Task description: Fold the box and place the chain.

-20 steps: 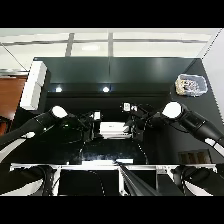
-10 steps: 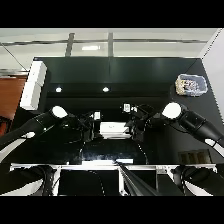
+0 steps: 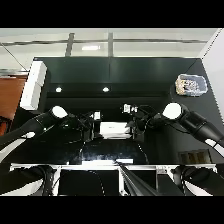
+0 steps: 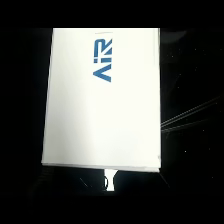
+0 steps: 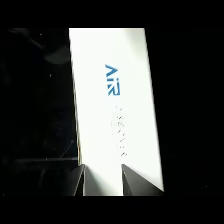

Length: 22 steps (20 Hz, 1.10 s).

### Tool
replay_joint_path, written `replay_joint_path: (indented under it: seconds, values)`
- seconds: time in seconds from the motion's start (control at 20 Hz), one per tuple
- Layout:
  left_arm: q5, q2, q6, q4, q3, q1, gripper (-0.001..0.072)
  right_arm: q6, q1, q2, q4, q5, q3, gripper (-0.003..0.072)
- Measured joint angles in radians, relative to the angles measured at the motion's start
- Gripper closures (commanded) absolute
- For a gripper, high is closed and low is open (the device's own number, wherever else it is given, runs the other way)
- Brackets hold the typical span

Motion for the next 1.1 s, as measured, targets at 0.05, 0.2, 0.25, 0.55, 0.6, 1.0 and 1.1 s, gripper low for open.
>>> replay_joint_path:
  seconds: [0.05, 0.2, 0.25, 0.55, 0.6, 1.0, 1.1]
  values:
    - [0.000, 0.000, 0.000, 0.000, 0.000, 0.000, 0.0338, 0.024, -0.006, 0.011, -0.001, 0.010, 0.010, 0.0415]
    - [0.000, 0.000, 0.000, 0.000, 0.000, 0.000, 0.0338, 0.156, -0.047, 0.056, 0.003, 0.070, 0.034, 0.0669]
    - [0.000, 0.000, 0.000, 0.000, 0.000, 0.000, 0.0338, 0.218, -0.066, 0.066, 0.004, 0.095, 0.036, 0.0671]
    - [0.000, 0.000, 0.000, 0.000, 0.000, 0.000, 0.0338, 0.569, -0.155, 0.083, 0.189, 0.059, -0.089, 0.0679]
    - [0.000, 0.000, 0.000, 0.000, 0.000, 0.000, 0.0338, 0.590, -0.155, 0.075, 0.285, 0.047, -0.112, 0.0679]
    - [0.000, 0.000, 0.000, 0.000, 0.000, 0.000, 0.0338, 0.620, -0.079, -0.054, 0.612, -0.016, -0.164, 0.0677]
    - [0.000, 0.000, 0.000, 0.000, 0.000, 0.000, 0.0338, 0.650, -0.071, -0.088, 0.595, -0.042, -0.166, 0.0677]
